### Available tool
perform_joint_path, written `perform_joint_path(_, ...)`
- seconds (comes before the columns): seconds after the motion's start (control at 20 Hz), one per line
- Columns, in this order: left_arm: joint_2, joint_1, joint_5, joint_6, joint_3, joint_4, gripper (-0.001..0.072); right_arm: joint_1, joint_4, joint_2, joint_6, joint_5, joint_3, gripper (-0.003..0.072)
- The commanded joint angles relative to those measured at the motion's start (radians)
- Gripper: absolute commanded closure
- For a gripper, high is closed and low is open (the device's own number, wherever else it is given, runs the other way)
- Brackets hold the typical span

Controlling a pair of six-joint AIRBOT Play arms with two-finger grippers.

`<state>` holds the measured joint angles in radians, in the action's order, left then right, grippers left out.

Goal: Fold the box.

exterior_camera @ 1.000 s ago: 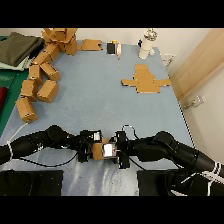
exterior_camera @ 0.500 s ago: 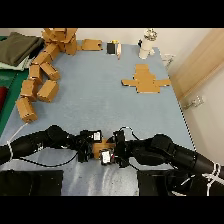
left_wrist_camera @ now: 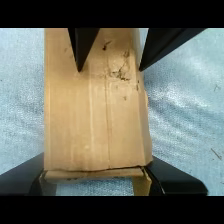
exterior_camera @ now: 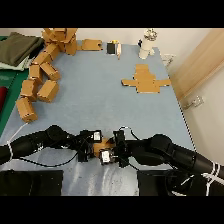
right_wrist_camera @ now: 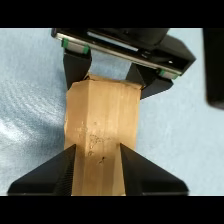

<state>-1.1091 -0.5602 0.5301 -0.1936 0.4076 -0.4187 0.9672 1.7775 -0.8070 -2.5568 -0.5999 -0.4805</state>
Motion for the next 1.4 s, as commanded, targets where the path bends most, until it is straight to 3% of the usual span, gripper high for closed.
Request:
perform_joint_path(0.0, 0.000, -0.001, 0.001, -0.001, 0.001, -0.001, 0.0102, 0.001, -0.032, 0.019, 0.021, 0.007, 0.000, 0.0287)
perform_joint_path(0.25, 0.000, -0.001, 0.001, 0.000, 0.001, 0.000, 0.0102, 0.001, -0.035, 0.049, 0.028, 0.013, 0.000, 0.0289)
perform_joint_path(0.35, 0.000, 0.000, 0.001, 0.000, 0.001, 0.000, 0.0102, 0.001, -0.035, 0.059, 0.028, 0.016, 0.000, 0.0337)
perform_joint_path(0.45, 0.000, 0.000, 0.001, 0.000, 0.001, 0.000, 0.0102, 0.001, -0.035, 0.062, 0.028, 0.016, -0.001, 0.0337)
perform_joint_path(0.55, 0.000, 0.000, 0.001, 0.000, 0.001, 0.000, 0.0102, 0.012, -0.027, 0.065, 0.028, 0.005, 0.000, 0.0277)
perform_joint_path(0.6, 0.000, 0.000, 0.001, 0.000, 0.001, 0.000, 0.0102, 0.026, -0.020, 0.066, 0.029, -0.004, 0.000, 0.0163)
perform_joint_path(0.7, 0.000, 0.000, 0.001, 0.000, 0.001, 0.000, 0.0103, 0.045, -0.004, 0.064, 0.028, -0.018, 0.002, 0.0156)
perform_joint_path(0.85, 0.000, -0.001, 0.001, -0.001, 0.001, 0.000, 0.0102, 0.047, -0.036, 0.055, 0.056, 0.066, 0.032, 0.0156)
perform_joint_path(1.2, 0.000, 0.000, 0.001, 0.000, 0.001, 0.000, 0.0102, 0.056, -0.042, -0.005, 0.119, 0.069, 0.032, 0.0156)
perform_joint_path(1.35, 0.000, 0.000, 0.001, 0.000, 0.001, 0.000, 0.0102, 0.099, -0.168, -0.016, 0.259, 0.069, 0.032, 0.0170)
